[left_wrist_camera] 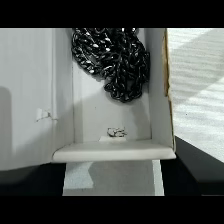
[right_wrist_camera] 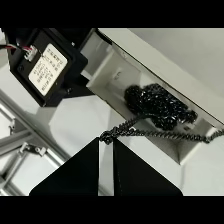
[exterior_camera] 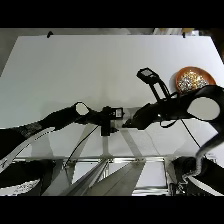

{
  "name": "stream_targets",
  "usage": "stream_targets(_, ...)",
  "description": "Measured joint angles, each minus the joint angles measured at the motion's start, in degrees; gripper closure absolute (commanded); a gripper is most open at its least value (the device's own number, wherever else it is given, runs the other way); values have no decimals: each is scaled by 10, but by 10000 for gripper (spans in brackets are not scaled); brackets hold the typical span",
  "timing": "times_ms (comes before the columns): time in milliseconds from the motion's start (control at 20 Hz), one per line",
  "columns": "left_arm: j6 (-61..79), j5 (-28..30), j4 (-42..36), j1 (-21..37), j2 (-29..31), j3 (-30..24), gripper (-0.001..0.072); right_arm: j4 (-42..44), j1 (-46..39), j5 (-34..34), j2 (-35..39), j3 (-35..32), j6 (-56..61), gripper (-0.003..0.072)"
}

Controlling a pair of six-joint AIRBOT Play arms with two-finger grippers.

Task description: Fold the box and place the chain.

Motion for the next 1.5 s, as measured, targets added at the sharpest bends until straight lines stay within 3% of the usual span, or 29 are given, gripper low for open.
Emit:
stream_targets(100,0,0,0,0,0,0,502,2,4,-13,-17,-6,2,670)
stream_targets(250,0,0,0,0,0,0,502,3,6,-27,-48,-23,3,486)
stream_targets(550,0,0,0,0,0,0,502,19,-31,4,-58,0,-21,493)
stream_targets(800,0,0,0,0,0,0,502,-12,-148,42,-44,44,-41,660)
stream_targets(1000,0,0,0,0,0,0,502,-71,-245,41,-78,39,-44,673)
stream_targets(1050,0,0,0,0,0,0,502,-79,-264,37,-93,34,-45,655)
stream_targets(1150,0,0,0,0,0,0,502,-92,-292,31,-126,23,-45,396)
stream_targets(1200,0,0,0,0,0,0,502,-94,-300,28,-140,17,-46,331)
stream_targets(1500,0,0,0,0,0,0,502,-105,-320,-1,-205,-26,-48,333)
